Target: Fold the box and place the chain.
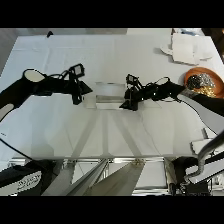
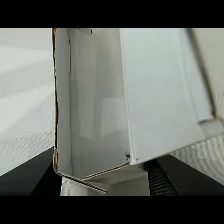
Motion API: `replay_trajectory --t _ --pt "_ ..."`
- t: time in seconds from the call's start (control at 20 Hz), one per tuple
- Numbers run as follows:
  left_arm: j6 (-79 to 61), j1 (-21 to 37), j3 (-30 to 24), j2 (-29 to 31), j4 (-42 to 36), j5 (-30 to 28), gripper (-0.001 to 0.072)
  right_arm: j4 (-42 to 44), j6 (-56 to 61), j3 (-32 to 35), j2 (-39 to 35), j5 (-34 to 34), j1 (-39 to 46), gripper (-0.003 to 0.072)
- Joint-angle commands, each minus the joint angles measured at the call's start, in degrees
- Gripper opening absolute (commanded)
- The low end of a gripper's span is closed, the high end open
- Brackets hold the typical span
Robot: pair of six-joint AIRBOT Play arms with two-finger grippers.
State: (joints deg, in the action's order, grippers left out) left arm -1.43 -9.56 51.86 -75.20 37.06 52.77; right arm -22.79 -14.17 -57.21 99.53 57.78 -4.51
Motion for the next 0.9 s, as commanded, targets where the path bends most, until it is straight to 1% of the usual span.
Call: replay_trajectory --t 0.0,0.15,0.25,0.4,0.55,0.7,0.85 --pt "22.10 3.52 -0.02 2.23 9.11 -2.75 0.0006 -0.02 0.02 0.00 0.02 0.09 0.00 0.0308" --pt "41.79 6.27 -0.35 -0.13 17.86 -2.95 0.0009 -0.02 0.02 0.02 0.02 0.09 0.00 0.0308" --pt "48.50 6.95 -0.79 -2.58 19.65 -2.67 0.0009 -0.02 0.02 0.02 0.02 0.09 0.00 0.0308" --pt "52.81 6.29 -0.79 -7.19 18.71 -1.29 0.0009 -0.02 0.02 0.02 0.00 0.09 0.00 0.0308" --pt "54.25 4.39 -0.79 -10.78 18.64 0.46 0.0009 -0.02 0.02 0.00 0.00 0.09 0.00 0.0308" --pt "54.38 2.67 -0.79 -13.05 14.12 1.84 0.0007 -0.02 0.02 0.00 0.02 0.09 0.00 0.0308" --pt "54.14 1.62 -0.79 -13.62 10.80 1.20 0.0004 -0.02 0.02 0.00 0.02 0.09 0.00 0.0308"
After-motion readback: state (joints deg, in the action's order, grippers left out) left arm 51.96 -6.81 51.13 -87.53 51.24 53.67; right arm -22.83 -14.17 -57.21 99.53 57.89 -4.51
